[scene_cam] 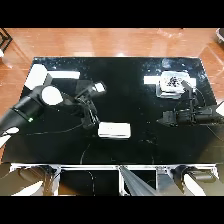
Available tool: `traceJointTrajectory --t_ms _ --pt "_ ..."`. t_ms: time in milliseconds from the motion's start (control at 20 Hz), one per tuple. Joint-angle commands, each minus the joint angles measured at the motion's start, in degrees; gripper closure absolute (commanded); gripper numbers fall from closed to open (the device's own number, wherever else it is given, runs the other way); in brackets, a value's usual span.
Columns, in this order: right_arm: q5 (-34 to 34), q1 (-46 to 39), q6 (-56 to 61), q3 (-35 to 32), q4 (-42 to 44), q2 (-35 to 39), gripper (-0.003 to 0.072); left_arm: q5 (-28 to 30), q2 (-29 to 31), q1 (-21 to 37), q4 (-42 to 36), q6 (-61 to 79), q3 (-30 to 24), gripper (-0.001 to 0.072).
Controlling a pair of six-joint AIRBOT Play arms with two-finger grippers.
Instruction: Fold the box and place the chain.
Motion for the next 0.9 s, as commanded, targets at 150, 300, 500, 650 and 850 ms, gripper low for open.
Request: traceJointTrajectory --t_ms 150,300,500,650,850 --pt "-0.72 -0.68 0.17 0.0 -1.55 0.22 0.0663 6.45 -5.38 -10.14 -0.11 11.89 0.57 0.008" --pt "-0.74 -0.66 0.15 0.0 -1.88 0.24 0.0664 7.26 -8.07 -10.14 -3.17 11.96 0.57 0.0079" --pt "-1.36 -0.66 0.15 -0.02 -1.92 0.22 0.0664 8.76 -8.52 -10.16 -3.87 12.07 0.57 0.0079" --pt "-1.42 -0.66 0.15 -0.02 -1.97 0.22 0.0664 8.79 -8.59 -11.08 -4.2 12.28 0.55 0.0079" --pt "-1.75 -0.68 0.15 -0.04 -2.1 0.22 0.0664 8.83 -8.63 -11.52 -3.93 12.28 0.55 0.0078"
